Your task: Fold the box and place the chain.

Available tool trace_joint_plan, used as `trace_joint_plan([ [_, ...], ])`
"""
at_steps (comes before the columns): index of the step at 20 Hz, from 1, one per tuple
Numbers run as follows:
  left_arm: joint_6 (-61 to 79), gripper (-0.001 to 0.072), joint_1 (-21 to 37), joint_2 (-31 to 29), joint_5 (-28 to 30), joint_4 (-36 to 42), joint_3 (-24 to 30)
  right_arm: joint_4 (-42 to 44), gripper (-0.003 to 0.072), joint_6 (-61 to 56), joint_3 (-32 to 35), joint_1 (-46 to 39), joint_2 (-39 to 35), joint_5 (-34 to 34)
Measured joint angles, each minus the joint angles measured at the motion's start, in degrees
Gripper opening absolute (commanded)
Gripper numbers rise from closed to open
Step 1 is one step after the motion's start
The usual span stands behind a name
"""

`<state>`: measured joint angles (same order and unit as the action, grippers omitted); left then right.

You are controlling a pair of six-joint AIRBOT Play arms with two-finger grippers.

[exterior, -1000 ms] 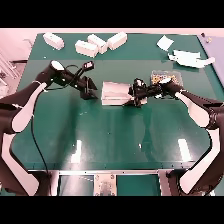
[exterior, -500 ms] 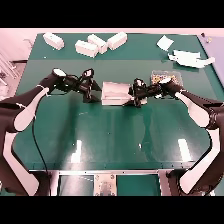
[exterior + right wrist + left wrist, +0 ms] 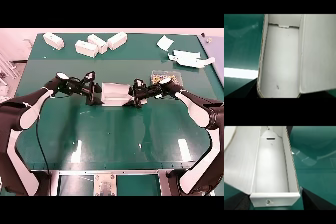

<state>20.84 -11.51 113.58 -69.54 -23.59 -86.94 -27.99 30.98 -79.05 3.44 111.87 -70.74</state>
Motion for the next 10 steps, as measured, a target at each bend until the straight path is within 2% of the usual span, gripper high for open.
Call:
trace_joint_plan([
  [10,-0.7,0.072,-0.9,3.1,1.4,1.1,0.0,0.1,0.0477,-0.1,0.0,0.0,0.0,0.1],
])
